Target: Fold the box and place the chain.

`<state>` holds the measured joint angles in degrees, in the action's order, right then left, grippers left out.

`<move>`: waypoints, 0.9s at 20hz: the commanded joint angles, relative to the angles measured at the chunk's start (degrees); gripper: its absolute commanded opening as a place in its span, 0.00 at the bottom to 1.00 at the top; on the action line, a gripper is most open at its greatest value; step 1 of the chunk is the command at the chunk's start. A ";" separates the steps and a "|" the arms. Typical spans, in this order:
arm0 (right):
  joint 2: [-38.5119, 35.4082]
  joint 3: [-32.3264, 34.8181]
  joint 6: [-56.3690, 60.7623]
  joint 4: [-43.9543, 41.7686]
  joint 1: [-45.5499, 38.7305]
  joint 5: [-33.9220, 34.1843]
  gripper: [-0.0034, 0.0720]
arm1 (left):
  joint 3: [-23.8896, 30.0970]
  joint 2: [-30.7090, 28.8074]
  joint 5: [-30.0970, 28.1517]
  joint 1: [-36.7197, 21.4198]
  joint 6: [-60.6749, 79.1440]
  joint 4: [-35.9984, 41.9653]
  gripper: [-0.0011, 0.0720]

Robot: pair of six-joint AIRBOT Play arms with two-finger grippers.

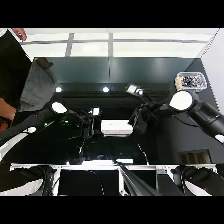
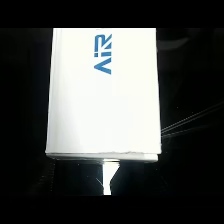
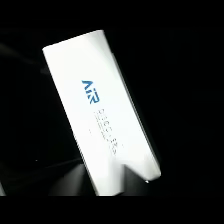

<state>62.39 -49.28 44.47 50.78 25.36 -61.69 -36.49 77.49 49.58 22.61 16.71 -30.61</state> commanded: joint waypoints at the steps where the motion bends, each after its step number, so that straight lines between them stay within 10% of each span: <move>1: -2.23 4.33 11.91 -9.03 -4.24 -3.96 0.07 | -0.02 0.04 -0.02 0.02 0.00 0.00 0.62; 5: -1.42 15.96 -0.57 -48.06 -4.11 15.58 0.07 | -0.02 0.04 -0.02 0.02 0.00 0.00 0.62; 18: 9.33 17.31 9.14 -36.33 -1.33 16.61 0.07 | -0.02 0.04 -0.07 0.02 0.00 0.02 0.62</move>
<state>71.11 -32.10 52.97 12.69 23.79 -46.85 -36.49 77.49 49.56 22.61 16.71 -30.61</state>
